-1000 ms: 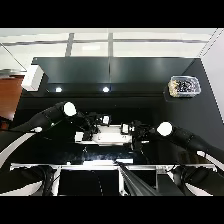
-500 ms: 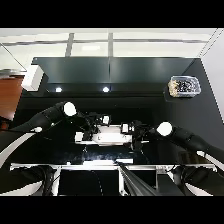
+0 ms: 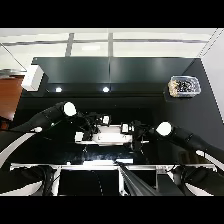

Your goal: Fold the box and place the chain.

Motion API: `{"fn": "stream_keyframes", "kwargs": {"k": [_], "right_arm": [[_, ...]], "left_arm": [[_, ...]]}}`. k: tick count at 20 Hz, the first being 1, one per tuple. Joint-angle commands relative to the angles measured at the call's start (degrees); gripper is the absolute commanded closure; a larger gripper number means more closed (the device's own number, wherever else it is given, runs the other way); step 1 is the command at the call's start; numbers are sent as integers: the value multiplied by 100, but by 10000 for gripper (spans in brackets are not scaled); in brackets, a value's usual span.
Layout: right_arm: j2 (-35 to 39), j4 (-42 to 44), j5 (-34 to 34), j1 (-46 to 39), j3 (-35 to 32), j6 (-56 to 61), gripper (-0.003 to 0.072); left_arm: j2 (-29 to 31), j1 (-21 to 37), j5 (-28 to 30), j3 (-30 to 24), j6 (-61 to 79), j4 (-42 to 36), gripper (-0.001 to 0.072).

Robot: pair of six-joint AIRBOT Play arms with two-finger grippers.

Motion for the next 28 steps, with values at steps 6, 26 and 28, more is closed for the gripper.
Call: {"fn": "stream_keyframes", "kwargs": {"k": [6, 26, 28], "right_arm": [[-55, -20, 7, 2, -24, 7, -21], [-55, -20, 24, 2, -24, 9, 272], [-55, -20, 20, 2, -24, 9, 272]], "left_arm": [[-4, 0, -2, 2, 2, 0, 684], [420, 9, 109, 33, -780, 372, -3], [658, 90, 17, 35, -1235, 728, -3]]}}
